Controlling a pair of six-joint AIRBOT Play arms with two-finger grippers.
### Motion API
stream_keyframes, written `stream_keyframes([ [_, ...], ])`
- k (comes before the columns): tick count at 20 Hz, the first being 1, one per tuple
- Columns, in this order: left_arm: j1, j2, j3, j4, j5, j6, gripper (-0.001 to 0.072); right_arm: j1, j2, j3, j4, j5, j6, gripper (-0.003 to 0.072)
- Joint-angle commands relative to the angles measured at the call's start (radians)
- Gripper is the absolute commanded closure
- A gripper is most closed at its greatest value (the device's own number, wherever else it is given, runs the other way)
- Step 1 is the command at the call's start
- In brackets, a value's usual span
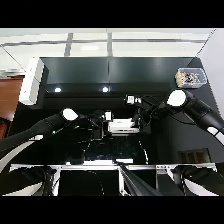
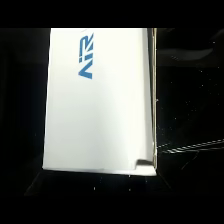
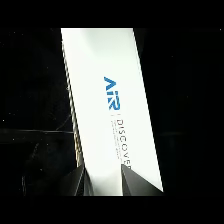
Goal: Fold the box and place the chain.
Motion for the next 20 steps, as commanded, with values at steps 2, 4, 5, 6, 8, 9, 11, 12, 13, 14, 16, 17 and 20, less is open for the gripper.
stream_keyframes([
  [2,0.0,-0.001,0.001,0.0,0.001,0.0,0.0379,0.0,0.0,0.0,0.0,0.002,0.0,0.046],
  [4,0.0,-0.001,0.001,0.0,0.001,0.0,0.0379,0.0,0.0,0.0,0.0,0.002,0.0,0.0459],
  [5,0.0,-0.001,0.001,0.0,0.001,0.0,0.0378,0.0,0.0,-0.002,0.0,0.002,0.0,0.0459],
  [6,0.0,-0.001,0.001,0.0,0.001,0.0,0.0379,0.0,0.0,-0.006,0.0,0.002,0.0,0.0459],
  [8,0.0,-0.001,0.001,0.0,0.001,0.0,0.0379,0.0,0.0,-0.021,0.0,0.002,-0.001,0.0458],
  [9,0.0,-0.001,0.001,0.0,0.001,0.0,0.0379,0.0,0.0,-0.03,0.0,0.0,0.0,0.0458],
  [11,0.0,-0.001,0.001,0.0,0.001,0.0,0.0378,0.002,0.0,-0.034,0.0,-0.003,0.0,0.0458],
  [12,0.0,-0.001,0.001,0.0,0.001,0.0,0.0379,0.002,0.0,-0.034,0.005,-0.007,-0.001,0.0458],
  [13,0.0,-0.001,0.001,0.0,0.001,0.0,0.0379,0.002,0.0,-0.034,0.004,-0.012,-0.001,0.0429],
  [14,0.0,-0.001,0.001,0.0,0.001,0.0,0.0379,0.002,0.0,-0.034,0.004,-0.014,-0.001,0.0408],
  [16,0.0,-0.001,0.001,0.0,0.001,0.0,0.0379,0.002,0.0,-0.034,0.004,-0.013,-0.001,0.0408],
  [17,0.0,-0.001,0.001,0.0,0.001,0.0,0.0379,0.002,0.0,-0.034,0.005,-0.013,0.0,0.0408],
  [20,0.0,-0.001,0.001,0.0,0.001,0.0,0.0379,0.002,0.0,-0.034,0.007,-0.013,0.0,0.0406],
])
